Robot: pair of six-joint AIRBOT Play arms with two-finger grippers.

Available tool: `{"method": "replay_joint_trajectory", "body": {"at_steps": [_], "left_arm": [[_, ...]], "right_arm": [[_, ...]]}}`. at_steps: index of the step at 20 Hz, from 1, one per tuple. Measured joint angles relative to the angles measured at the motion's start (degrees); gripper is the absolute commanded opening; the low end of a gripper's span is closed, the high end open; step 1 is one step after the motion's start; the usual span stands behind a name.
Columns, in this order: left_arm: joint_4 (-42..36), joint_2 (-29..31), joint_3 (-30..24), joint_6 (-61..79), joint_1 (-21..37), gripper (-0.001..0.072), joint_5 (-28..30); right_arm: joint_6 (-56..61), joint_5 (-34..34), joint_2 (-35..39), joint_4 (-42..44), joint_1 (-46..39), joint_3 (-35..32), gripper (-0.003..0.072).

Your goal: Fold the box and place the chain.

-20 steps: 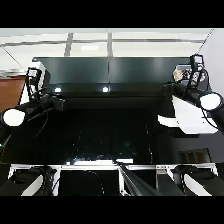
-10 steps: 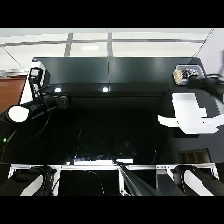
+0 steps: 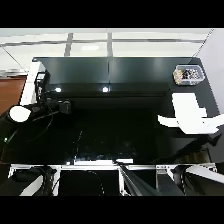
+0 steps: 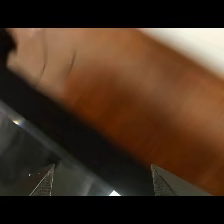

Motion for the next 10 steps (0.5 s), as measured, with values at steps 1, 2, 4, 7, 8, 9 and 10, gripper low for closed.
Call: {"method": "replay_joint_trajectory", "body": {"at_steps": [1,2,4,7,8,9,10], "left_arm": [[0.0,-0.2,0.0,0.0,-0.5,0.0711,-0.1],[0.0,-0.4,0.0,0.0,-1.1,0.0711,-0.1],[0.0,-0.9,0.0,0.0,-2.3,0.0711,-0.1],[0.0,-2.1,0.0,-0.1,-3.3,0.0711,0.0],[0.0,-2.4,0.0,-0.1,-3.5,0.0711,-0.1],[0.0,-2.8,0.0,-0.1,-3.6,0.0711,-0.1],[0.0,-3.1,0.0,-0.1,-3.7,0.0711,-0.2]], "right_arm": [[-2.9,6.3,-3.7,1.4,0.1,3.5,0.072],[-5.5,11.5,-6.6,2.1,0.8,6.2,0.072],[-9.7,19.4,-11.1,0.8,3.3,9.9,0.072],[-15.3,24.2,-15.0,-2.2,7.8,12.5,0.072],[-16.9,24.7,-15.8,-2.9,9.3,13.0,0.072],[-17.9,25.0,-16.3,-3.6,10.4,13.2,0.0668],[-18.7,25.3,-16.8,-4.9,11.5,13.5,0.0545]]}}
